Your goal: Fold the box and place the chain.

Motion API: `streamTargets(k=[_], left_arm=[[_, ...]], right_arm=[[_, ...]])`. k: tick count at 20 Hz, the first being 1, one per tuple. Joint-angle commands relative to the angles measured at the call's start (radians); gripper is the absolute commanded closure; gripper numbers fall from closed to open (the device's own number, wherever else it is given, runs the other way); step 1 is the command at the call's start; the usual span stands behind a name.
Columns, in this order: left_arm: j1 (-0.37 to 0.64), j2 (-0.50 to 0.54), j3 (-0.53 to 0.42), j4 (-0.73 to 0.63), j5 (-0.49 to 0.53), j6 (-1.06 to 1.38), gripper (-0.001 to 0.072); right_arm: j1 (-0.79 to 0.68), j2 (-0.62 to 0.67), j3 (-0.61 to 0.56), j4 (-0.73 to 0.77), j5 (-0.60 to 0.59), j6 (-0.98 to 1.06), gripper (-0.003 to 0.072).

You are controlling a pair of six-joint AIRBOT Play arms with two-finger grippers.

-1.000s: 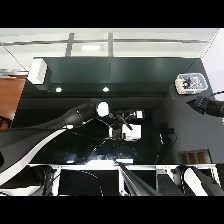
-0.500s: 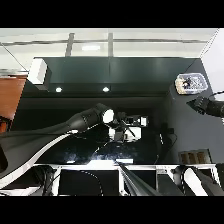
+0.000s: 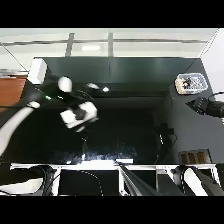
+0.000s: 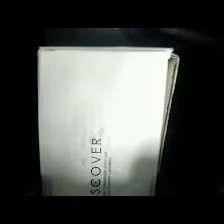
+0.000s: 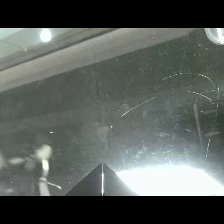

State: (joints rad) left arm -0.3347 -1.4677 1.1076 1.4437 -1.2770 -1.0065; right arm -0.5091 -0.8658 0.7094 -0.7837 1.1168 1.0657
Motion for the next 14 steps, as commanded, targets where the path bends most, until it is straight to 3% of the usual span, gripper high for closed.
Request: streamTargets(k=[1,4,7,10,14], left_arm=[[0.357,0.012,0.0,0.067,-0.147,-0.188,0.0514],[0.633,0.029,0.0,0.062,-0.112,-0.239,0.0514],[0.814,0.036,0.004,0.055,-0.019,-0.238,0.0514],[0.869,0.034,0.017,-0.014,0.136,-0.206,0.0513],[0.821,-0.008,0.068,-0.089,0.365,-0.122,0.0514]], right_arm=[[0.0,0.001,0.001,0.001,0.002,0.0,0.0681],[0.0,0.001,0.001,0.001,0.002,0.0,0.0681],[0.0,0.001,0.001,0.001,0.002,0.001,0.068],[0.0,0.001,0.001,0.001,0.003,0.001,0.0681],[0.0,0.001,0.001,0.001,0.002,0.001,0.068]])
